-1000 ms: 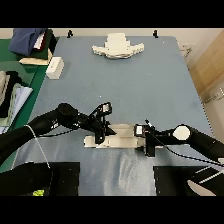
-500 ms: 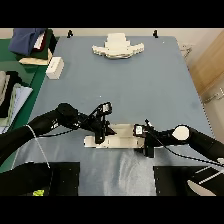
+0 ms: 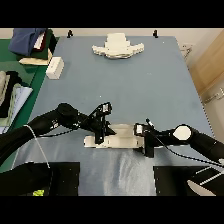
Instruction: Fold the box.
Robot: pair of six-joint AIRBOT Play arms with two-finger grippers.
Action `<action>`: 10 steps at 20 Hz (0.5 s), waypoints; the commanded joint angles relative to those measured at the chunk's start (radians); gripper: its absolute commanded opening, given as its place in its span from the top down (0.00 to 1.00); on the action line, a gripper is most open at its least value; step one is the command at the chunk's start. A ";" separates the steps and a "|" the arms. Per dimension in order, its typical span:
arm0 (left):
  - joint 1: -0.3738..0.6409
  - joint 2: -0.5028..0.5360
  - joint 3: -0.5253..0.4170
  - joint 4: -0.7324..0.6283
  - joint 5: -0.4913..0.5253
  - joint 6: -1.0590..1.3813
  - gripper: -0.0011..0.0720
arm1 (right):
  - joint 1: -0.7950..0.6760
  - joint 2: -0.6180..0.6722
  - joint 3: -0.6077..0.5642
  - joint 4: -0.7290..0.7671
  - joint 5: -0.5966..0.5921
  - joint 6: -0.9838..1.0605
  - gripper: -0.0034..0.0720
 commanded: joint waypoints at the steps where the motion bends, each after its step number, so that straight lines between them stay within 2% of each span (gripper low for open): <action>1: 0.001 0.000 0.001 0.000 0.001 0.000 0.96 | 0.000 -0.001 0.000 0.001 -0.001 0.000 0.12; 2: 0.001 0.000 0.001 0.000 0.001 0.000 0.96 | 0.000 -0.006 0.000 0.000 -0.003 -0.001 0.13; 3: 0.001 0.000 0.001 0.000 0.001 0.000 0.96 | 0.000 -0.013 -0.001 0.000 -0.009 -0.001 0.19; 6: 0.001 0.000 0.001 0.000 0.001 0.000 0.96 | 0.000 -0.029 -0.001 0.000 -0.009 -0.001 0.21; 7: 0.001 0.000 0.001 0.000 0.001 0.000 0.96 | 0.000 -0.029 -0.001 0.000 -0.009 -0.001 0.26; 10: 0.001 0.000 0.001 0.000 0.001 0.000 0.96 | 0.000 -0.030 -0.001 0.000 -0.008 -0.001 0.27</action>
